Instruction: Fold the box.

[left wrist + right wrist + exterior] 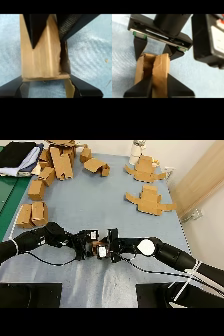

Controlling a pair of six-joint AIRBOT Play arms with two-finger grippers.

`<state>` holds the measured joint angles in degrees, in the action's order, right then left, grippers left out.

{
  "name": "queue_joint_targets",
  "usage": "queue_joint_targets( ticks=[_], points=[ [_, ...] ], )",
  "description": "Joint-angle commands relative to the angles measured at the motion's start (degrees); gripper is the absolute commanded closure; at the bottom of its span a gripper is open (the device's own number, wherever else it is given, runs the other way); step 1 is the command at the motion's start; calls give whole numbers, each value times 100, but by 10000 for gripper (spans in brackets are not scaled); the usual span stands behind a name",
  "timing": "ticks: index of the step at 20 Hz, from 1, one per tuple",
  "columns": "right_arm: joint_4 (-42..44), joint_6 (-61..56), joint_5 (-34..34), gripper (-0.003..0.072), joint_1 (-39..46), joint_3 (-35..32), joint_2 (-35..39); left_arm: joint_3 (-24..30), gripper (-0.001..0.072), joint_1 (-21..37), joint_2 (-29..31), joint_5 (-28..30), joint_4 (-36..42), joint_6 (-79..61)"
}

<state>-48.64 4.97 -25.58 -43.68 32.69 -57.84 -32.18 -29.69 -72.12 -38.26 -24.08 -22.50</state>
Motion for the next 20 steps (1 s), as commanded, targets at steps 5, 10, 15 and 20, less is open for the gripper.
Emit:
queue_joint_targets(
  ticks=[5,10,15,20],
  points=[
    [4,-57,-155,540,-2,-15,-146,0,118,2,-4,31,2,4],
    [2,-59,-291,298,-2,-15,-184,0,119,2,-4,35,2,4],
    [2,-79,-284,225,0,-13,-81,0,118,2,-4,35,2,4],
    [-4,-155,-284,225,13,-13,197,0,119,2,-4,35,2,4]
  ],
)
